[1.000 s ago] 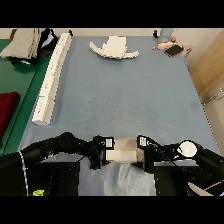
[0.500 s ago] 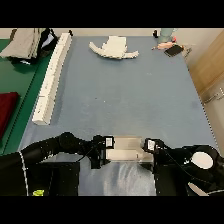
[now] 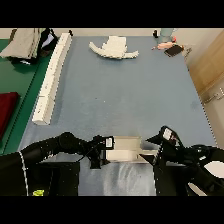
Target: Fold the box.
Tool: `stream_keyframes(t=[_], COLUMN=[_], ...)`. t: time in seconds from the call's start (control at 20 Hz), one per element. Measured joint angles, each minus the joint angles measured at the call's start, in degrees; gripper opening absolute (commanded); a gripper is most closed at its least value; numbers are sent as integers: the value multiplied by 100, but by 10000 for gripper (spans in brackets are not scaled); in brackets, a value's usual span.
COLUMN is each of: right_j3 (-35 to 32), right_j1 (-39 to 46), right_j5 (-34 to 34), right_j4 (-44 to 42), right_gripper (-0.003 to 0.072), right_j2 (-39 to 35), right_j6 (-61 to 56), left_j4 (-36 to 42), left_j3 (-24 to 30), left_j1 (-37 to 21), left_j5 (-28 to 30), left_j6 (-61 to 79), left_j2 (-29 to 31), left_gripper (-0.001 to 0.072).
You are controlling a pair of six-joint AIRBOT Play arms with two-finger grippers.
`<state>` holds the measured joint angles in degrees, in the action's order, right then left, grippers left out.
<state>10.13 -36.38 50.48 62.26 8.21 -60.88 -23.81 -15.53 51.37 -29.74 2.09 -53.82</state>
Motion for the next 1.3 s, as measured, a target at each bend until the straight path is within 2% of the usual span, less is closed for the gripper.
stream_keyframes(t=[0.2,0.25,0.3,0.35,0.5,0.55,0.65,0.75,0.8,0.85,1.05,1.1,1.15,1.3], right_j3=[68,76,83,85,90,92,92,94,101,116,286,356,455,846], right_j1=[0,0,0,0,0,0,0,0,-2,-4,-11,-9,-4,-2], right_j5=[55,70,76,111,133,136,50,-68,-133,-225,-839,-975,-1123,-1445], right_j4=[-560,-682,-796,-870,-1025,-1084,-1217,-1327,-1475,-1725,-2647,-2754,-2852,-2992], right_gripper=[708,676,515,443,442,438,290,280,249,154,138,134,86,83], right_j2=[-37,-37,-31,-15,61,103,212,415,562,719,1493,1729,1996,2833], right_j6=[-2933,-3440,-3858,-4177,-4706,-4809,-4933,-5003,-4953,-4725,-3606,-3436,-3239,-2673], left_j4=[0,0,0,0,0,0,0,0,0,0,0,0,0,0], left_j3=[0,0,0,0,0,0,0,0,0,0,0,0,0,0], left_j1=[0,0,0,0,0,0,0,0,0,0,0,0,0,0], left_j5=[0,0,0,0,0,0,2,4,4,4,7,9,9,22], left_j6=[0,0,0,0,0,0,0,0,0,0,0,0,0,-2], left_j2=[0,0,0,0,0,0,0,0,0,0,0,0,0,0], left_gripper=[407,407,407,407,407,407,407,407,407,407,407,407,407,407])
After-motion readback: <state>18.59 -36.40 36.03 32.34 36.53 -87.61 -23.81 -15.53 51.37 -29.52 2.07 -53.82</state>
